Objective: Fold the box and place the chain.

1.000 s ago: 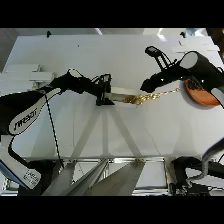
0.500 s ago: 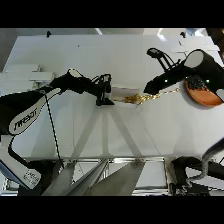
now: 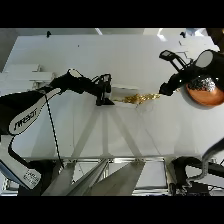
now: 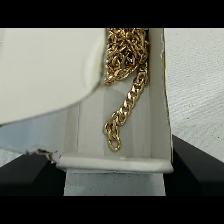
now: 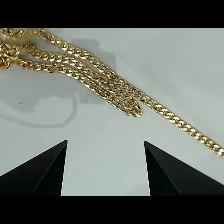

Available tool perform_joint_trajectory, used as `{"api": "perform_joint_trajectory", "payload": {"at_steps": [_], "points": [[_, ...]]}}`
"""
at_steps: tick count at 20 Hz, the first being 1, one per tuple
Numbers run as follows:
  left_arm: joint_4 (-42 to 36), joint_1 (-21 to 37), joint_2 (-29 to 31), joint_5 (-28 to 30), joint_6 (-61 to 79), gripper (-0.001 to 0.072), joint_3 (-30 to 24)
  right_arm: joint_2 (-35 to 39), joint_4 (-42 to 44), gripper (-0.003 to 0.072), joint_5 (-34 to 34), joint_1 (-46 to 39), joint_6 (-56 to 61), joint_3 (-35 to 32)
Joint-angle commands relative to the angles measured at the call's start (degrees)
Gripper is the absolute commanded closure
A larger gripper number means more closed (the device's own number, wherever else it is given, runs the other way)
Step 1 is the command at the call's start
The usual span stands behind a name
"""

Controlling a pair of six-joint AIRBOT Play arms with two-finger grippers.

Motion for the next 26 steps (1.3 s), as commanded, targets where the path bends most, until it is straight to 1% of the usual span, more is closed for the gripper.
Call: {"api": "perform_joint_trajectory", "payload": {"at_steps": [1,4,7,9,11,12,13,14,15,16,17,21,23,26], "points": [[0.02,0.04,0.02,0.0,0.02,0.0413,0.04,-5.01,-0.48,0.0146,-0.37,1.84,-12.24,0.0],[0.02,0.04,0.02,0.02,0.0,0.0413,0.04,-9.57,0.07,0.0143,-4.72,3.78,-16.52,0.0],[0.02,0.04,0.02,0.02,0.02,0.0413,0.04,-12.7,0.17,0.0086,-7.43,4.39,-22.14,0.0],[0.02,0.04,0.02,0.0,0.0,0.0413,0.04,-14.01,0.37,0.0082,-7.74,4.42,-25.57,0.0],[0.02,0.04,0.02,0.02,0.0,0.0413,0.04,-15.04,0.37,0.0087,-9.03,4.42,-25.29,0.0],[0.02,0.04,0.02,0.02,0.02,0.0413,0.04,-15.58,0.35,0.0101,-9.73,4.39,-25.29,0.0],[0.02,0.04,0.02,0.02,0.02,0.0413,0.04,-16.06,0.35,0.019,-10.4,4.42,-24.81,0.0],[0.02,0.04,0.02,0.0,0.02,0.0413,0.04,-16.39,0.37,0.0335,-10.47,4.39,-24.59,0.0],[0.02,0.04,0.02,0.02,0.02,0.0413,0.04,-16.5,0.35,0.0436,-10.25,4.39,-24.59,0.0],[0.02,0.04,0.02,0.02,0.0,0.0413,0.04,-16.48,0.35,0.0566,-9.4,4.39,-24.33,0.0],[0.02,0.04,0.02,0.0,0.0,0.0413,0.04,-16.48,0.11,0.067,-7.93,4.39,-23.23,0.0],[0.0,0.04,0.0,0.0,0.0,0.0413,0.04,-16.15,0.28,0.0672,-0.68,4.39,-19.93,0.0],[0.02,0.04,0.02,0.0,0.02,0.0413,0.04,-14.51,0.5,0.0673,-0.59,4.39,-14.36,0.0],[0.0,0.04,0.02,0.0,0.0,0.0413,0.04,-9.55,3.85,0.0673,-0.2,4.39,-11.28,0.0]]}}
